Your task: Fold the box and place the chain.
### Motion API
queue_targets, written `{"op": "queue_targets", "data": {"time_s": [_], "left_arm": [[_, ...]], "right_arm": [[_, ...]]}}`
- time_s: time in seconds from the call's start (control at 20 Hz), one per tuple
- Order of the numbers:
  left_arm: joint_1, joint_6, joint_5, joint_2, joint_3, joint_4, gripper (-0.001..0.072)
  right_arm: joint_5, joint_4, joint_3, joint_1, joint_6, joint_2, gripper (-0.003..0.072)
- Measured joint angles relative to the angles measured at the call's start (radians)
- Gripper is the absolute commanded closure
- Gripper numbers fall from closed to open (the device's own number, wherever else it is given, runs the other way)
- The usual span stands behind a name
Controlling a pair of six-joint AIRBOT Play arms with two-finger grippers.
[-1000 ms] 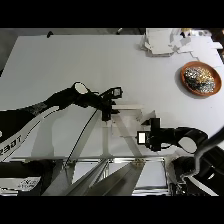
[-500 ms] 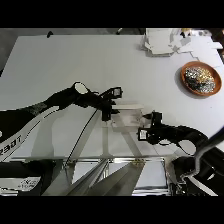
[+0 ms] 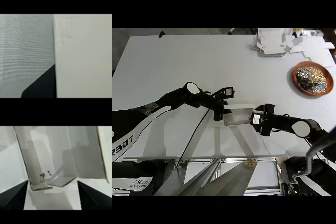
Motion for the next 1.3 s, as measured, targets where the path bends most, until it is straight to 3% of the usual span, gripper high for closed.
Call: {"op": "queue_targets", "data": {"time_s": [0.65, 1.0, 1.15, 1.3], "left_arm": [[0.0, 0.0, -0.003, 0.0, 0.0, 0.0, 0.0699], [0.0, 0.0, -0.004, 0.0, 0.0, 0.001, 0.0699], [0.0, 0.001, -0.004, 0.0, 0.0, 0.001, 0.0699], [0.0, 0.001, -0.004, 0.0, 0.0, 0.001, 0.0699]], "right_arm": [[0.204, 0.304, 0.083, -0.201, -0.388, -0.225, 0.0001], [0.318, 0.35, 0.148, -0.244, -0.502, -0.377, 0.0003], [0.338, 0.357, 0.159, -0.247, -0.514, -0.426, 0.0059], [0.346, 0.36, 0.163, -0.248, -0.529, -0.449, 0.006]]}}
